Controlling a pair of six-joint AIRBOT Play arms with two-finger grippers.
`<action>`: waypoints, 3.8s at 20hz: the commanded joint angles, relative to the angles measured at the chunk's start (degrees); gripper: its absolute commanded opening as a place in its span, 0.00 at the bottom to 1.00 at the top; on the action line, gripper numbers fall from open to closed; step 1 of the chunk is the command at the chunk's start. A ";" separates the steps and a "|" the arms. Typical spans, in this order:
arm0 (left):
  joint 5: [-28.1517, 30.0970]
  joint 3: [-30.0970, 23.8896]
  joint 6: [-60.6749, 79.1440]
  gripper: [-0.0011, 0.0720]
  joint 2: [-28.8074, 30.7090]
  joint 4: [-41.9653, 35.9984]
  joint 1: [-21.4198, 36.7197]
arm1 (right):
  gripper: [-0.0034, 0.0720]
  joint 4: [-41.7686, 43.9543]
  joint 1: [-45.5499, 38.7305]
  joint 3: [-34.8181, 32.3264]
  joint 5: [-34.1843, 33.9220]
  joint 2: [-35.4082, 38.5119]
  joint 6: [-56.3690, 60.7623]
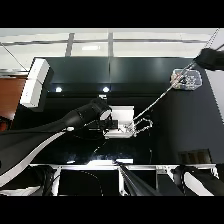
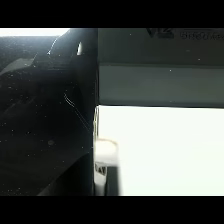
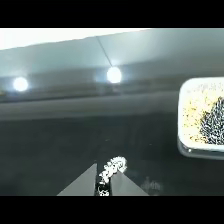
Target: Fold the box and place the chain.
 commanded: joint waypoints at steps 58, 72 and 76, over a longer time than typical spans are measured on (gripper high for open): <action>0.07 0.02 0.02 0.06 -0.02 0.22 0.04 | 1.00 17.68 24.90 -46.40 -13.38 -3.43 -77.96; -0.07 0.02 0.02 0.06 -0.02 0.22 0.04 | 1.00 22.05 30.69 -47.69 -22.80 -8.35 -89.07; -0.09 0.02 0.02 0.06 -0.02 0.22 0.04 | 0.58 22.01 30.69 -47.69 -22.29 -8.35 -87.10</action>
